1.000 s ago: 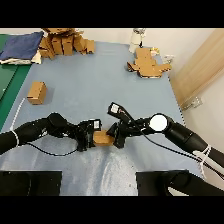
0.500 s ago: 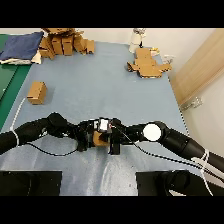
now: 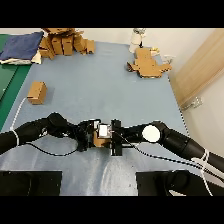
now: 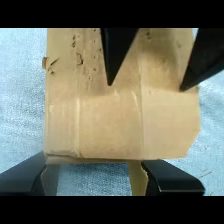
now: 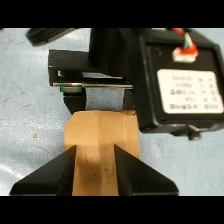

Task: Fold the box.

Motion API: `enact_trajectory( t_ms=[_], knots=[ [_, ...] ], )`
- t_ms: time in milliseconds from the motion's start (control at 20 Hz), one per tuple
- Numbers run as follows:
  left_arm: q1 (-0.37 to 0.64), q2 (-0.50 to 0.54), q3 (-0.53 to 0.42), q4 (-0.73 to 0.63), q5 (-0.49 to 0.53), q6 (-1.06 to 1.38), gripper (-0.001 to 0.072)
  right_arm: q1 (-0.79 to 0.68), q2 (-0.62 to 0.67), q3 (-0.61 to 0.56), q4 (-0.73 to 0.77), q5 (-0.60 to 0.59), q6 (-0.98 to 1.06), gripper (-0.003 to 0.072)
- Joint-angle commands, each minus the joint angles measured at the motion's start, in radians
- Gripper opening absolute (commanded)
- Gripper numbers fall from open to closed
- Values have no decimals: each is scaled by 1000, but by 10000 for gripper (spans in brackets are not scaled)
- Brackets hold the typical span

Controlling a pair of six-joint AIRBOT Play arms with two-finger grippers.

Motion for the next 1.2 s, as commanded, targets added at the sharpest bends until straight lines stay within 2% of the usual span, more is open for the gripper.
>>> enact_trajectory(
  t_ms=[0, 300, 350, 400, 800, 1150],
  knots=[
    [0, 0, 0, 0, 1, 0, 305, 0, 1, 0, -119, 4, 54, 386],
    [0, 0, 0, 0, 1, 0, 305, 2, 3, 0, -171, -10, 53, 386],
    [0, 0, 0, 0, 1, 0, 305, 2, 7, 0, -175, -10, 53, 392],
    [0, 0, 0, 0, 1, 0, 305, 1, 13, 0, -183, -10, 53, 444],
    [0, 0, 0, 0, 1, 0, 305, 27, 27, 0, -232, 2, 110, 466],
    [0, 0, 0, 0, 1, 0, 305, 135, 28, -14, -649, -9, 480, 459]
  ],
)
